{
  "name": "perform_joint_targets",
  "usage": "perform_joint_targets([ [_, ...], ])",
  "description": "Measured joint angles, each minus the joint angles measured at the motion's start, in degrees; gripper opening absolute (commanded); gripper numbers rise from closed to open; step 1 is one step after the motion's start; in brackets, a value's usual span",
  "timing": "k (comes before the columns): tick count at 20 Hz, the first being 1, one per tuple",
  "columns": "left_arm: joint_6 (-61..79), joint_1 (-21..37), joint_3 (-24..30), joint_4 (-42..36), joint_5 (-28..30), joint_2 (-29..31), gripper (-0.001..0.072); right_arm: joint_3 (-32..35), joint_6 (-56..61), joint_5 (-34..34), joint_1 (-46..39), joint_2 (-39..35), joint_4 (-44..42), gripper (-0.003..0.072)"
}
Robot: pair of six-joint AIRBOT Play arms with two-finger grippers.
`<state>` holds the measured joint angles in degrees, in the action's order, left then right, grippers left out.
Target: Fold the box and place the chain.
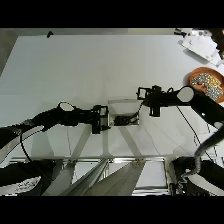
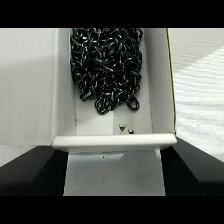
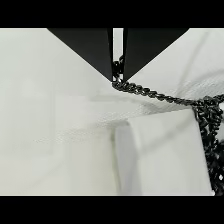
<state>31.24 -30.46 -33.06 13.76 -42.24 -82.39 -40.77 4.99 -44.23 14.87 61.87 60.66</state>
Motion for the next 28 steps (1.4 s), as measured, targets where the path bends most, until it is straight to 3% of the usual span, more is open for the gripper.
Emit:
perform_joint_targets([
  [6, 0.00, 0.00, 0.00, -0.02, 0.00, 0.00, 0.0456, 0.00, 4.35, -4.04, 0.00, -15.69, -3.50, 0.0017],
  [9, 0.00, 0.00, 0.00, 0.00, 0.00, 0.00, 0.0456, 0.00, 5.09, -9.27, 1.05, -18.49, -8.94, 0.0017],
  [15, 0.00, 0.02, 0.00, 0.00, 0.00, 0.00, 0.0456, 0.00, 6.21, -12.94, 7.26, -9.99, -13.22, 0.0027],
  [18, -0.02, 0.00, 0.00, 0.00, 0.00, 0.00, 0.0456, 0.00, 8.85, -12.96, 8.44, -3.74, -13.77, 0.0241],
  [22, -0.02, 0.00, 0.00, 0.00, 0.00, 0.00, 0.0456, 0.00, 11.61, -14.53, 7.89, -1.18, -14.01, 0.0253],
  [28, -0.02, 0.00, 0.00, -0.02, 0.00, 0.00, 0.0456, 0.22, 11.39, -19.98, -0.90, -4.70, -15.15, 0.0253],
])
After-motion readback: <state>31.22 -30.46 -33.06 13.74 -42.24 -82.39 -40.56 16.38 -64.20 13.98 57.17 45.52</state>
